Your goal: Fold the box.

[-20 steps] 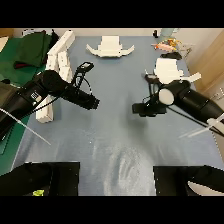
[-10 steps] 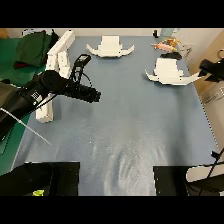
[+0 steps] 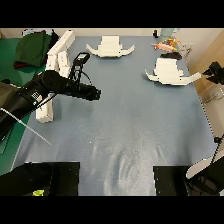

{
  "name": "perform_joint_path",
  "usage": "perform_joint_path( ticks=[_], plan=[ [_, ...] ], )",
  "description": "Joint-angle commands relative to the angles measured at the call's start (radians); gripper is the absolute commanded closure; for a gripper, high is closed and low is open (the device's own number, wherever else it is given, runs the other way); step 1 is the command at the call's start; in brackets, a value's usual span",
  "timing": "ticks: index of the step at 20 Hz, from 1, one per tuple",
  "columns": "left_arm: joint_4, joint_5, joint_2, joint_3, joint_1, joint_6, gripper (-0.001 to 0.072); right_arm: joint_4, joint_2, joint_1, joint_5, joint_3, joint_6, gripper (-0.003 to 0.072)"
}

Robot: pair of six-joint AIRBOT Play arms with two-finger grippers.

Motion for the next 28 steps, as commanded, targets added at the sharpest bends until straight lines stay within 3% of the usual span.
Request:
perform_joint_path(
  ticks=[1,3,4,7,8,11,17,19,23,28],
  plan=[
    [0.001,0.000,-0.001,0.000,0.002,-0.032,0.0694,0.113,-0.092,0.009,0.030,0.045,-0.043,0.0282],
    [0.001,-0.001,-0.001,0.000,0.002,-0.032,0.0694,0.113,-0.109,0.021,0.027,0.057,-0.043,0.0289],
    [0.001,-0.001,-0.001,0.000,0.002,-0.032,0.0694,0.113,-0.110,0.026,0.024,0.058,-0.054,0.0390],
    [0.001,0.000,-0.001,0.000,0.002,-0.032,0.0694,0.113,-0.110,0.042,0.030,0.080,-0.088,0.0435],
    [0.002,0.000,-0.001,0.000,0.002,-0.032,0.0694,0.113,-0.109,0.046,0.032,0.089,-0.090,0.0540],
    [0.006,0.003,-0.001,0.000,0.002,-0.031,0.0694,0.120,-0.108,0.051,0.071,0.096,-0.103,0.0681],
    [0.009,0.016,0.000,0.000,0.002,-0.028,0.0694,0.229,-0.075,0.084,0.239,0.041,-0.102,0.0685],
    [0.008,0.002,0.000,0.000,0.003,-0.035,0.0694,0.277,0.006,0.118,0.230,-0.067,-0.111,0.0685],
    [0.008,-0.069,0.002,0.000,0.039,-0.111,0.0695,0.258,0.277,0.204,0.129,-0.399,-0.137,0.0686],
    [0.005,-0.216,0.002,0.000,0.105,-0.106,0.0695,0.255,0.741,0.322,-0.014,-0.993,-0.134,0.0686]
  ],
)
